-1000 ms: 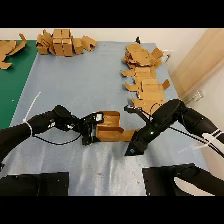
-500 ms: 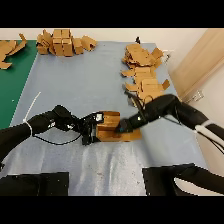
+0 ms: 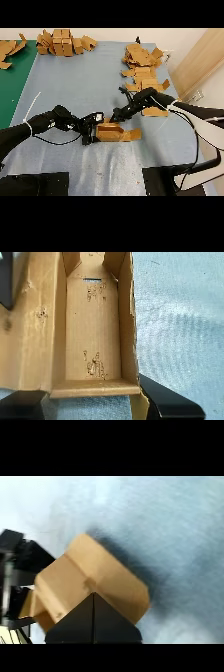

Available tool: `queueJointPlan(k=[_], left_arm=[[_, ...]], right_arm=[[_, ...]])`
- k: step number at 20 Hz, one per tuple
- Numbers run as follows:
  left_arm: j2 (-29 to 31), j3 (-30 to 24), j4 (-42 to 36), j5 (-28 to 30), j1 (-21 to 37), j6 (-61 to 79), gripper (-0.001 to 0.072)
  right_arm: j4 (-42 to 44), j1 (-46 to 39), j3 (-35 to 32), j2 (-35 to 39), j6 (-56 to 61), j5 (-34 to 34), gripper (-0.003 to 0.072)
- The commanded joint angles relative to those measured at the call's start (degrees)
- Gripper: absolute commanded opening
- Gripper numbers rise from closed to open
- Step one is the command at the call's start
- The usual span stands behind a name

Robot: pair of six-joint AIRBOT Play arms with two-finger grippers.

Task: Fold the box.

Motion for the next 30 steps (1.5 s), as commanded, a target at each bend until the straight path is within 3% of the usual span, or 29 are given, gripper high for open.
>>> queueJointPlan(k=[1,8,11,13,16,20,21,22,23,26,30], left_arm=[[0.0,0.0,0.0,0.0,0.0,0.0,0.0475],[0.0,0.0,-0.2,0.0,0.0,0.0,0.0475],[0.0,0.0,-0.2,0.0,0.0,0.0,0.0475],[0.0,0.0,-0.2,0.0,0.0,0.0,0.0475],[0.0,0.0,-0.2,0.0,0.0,0.0,0.0475],[0.0,0.0,-0.2,0.0,0.0,0.0,0.0475],[0.0,0.0,-0.2,0.0,0.0,0.0,0.0475],[0.0,0.0,-0.2,0.0,0.0,0.0,0.0475],[0.0,0.0,-0.2,0.0,0.0,0.0,0.0475],[0.0,0.0,-0.2,0.0,0.0,0.0,0.0475],[0.0,0.0,-0.2,0.0,0.0,0.0,0.0475]], right_arm=[[0.4,0.2,0.3,-3.9,-4.2,1.6,-0.0002],[-2.5,0.2,0.3,3.7,-4.7,1.1,-0.0001],[-9.3,0.2,0.3,13.3,-3.5,0.3,-0.0001],[-18.6,0.2,-0.9,21.6,1.7,0.4,-0.0001],[-31.5,0.2,-10.3,35.7,10.6,3.2,-0.0001],[-30.6,2.6,-28.4,51.4,0.7,4.2,0.0005],[-30.8,3.9,-31.3,52.9,-2.1,6.3,0.0136],[-31.0,5.2,-33.3,53.0,-6.1,9.3,0.0393],[-30.9,6.4,-34.1,52.2,-10.7,11.5,0.0441],[-30.8,10.1,-33.5,47.2,-20.6,20.0,0.0446],[-29.9,14.5,-31.9,38.9,-25.4,30.2,0.0446]])
